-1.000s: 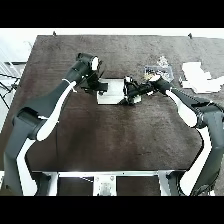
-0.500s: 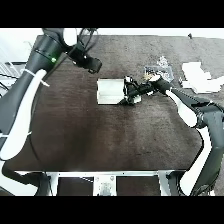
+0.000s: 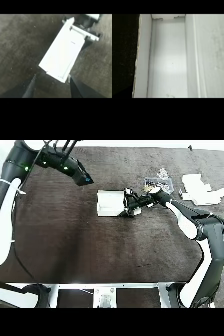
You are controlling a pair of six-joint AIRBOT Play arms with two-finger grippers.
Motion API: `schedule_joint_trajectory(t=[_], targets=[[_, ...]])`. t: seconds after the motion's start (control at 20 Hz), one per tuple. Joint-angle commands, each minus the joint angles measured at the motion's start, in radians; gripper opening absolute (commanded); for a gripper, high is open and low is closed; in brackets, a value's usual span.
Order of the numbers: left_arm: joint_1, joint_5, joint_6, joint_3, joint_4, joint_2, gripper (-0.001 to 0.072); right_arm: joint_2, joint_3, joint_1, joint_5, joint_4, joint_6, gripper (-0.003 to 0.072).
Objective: Fold the box and place the chain.
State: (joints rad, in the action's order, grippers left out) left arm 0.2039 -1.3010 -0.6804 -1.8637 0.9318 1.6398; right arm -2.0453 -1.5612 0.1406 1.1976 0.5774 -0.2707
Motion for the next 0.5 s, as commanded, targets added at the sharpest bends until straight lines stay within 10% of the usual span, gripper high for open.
schedule_joint_trajectory(t=[0.0,0.3,0.45], targets=[[-0.053,0.024,0.220,0.100,-0.082,0.007,0.0494,0.000,0.000,0.001,0.001,0.000,0.000,0.0573],[-0.053,0.031,0.273,0.112,-0.077,0.037,0.0496,0.000,0.000,0.001,0.000,0.000,0.000,0.0572],[-0.053,0.011,0.434,0.145,-0.081,0.094,0.0671,0.000,0.000,0.001,0.001,0.000,0.000,0.0573]])
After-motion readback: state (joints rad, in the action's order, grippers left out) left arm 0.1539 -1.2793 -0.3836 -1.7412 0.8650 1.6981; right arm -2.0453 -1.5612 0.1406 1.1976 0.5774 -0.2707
